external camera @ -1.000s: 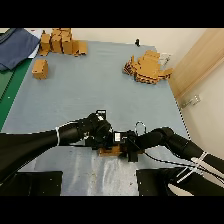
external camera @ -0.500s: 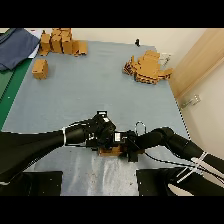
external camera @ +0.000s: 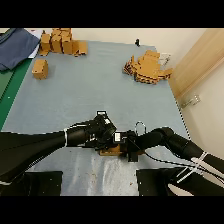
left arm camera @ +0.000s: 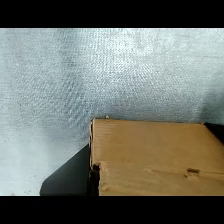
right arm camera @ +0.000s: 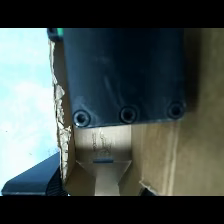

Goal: Fold the box.

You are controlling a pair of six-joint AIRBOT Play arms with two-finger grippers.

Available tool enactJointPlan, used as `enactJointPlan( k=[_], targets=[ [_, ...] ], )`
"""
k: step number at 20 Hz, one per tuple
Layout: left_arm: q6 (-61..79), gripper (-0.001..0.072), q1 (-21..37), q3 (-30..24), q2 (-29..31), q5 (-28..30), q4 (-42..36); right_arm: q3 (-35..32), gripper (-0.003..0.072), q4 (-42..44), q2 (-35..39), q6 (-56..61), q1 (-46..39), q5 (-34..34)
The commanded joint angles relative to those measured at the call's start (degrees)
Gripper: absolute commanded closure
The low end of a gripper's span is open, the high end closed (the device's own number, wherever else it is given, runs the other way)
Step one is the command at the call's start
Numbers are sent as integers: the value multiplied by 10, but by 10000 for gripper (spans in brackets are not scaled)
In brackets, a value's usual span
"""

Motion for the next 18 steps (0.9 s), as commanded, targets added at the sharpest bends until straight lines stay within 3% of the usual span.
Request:
enactJointPlan(
  k=[1,5,6,7,8,18],
  targets=[
    [2,697,-1,1,-1,17,-6,0,221,1,0,1,0,0],
    [2,692,-1,1,2,31,-10,0,221,1,0,1,0,0],
    [2,497,0,1,3,33,-13,0,221,1,1,1,0,0],
    [2,194,0,1,4,33,-13,0,221,1,0,1,0,0],
    [2,109,0,1,5,32,-12,0,221,1,0,1,0,0],
    [2,109,1,0,29,26,-21,0,221,1,0,1,0,0]
  ],
)
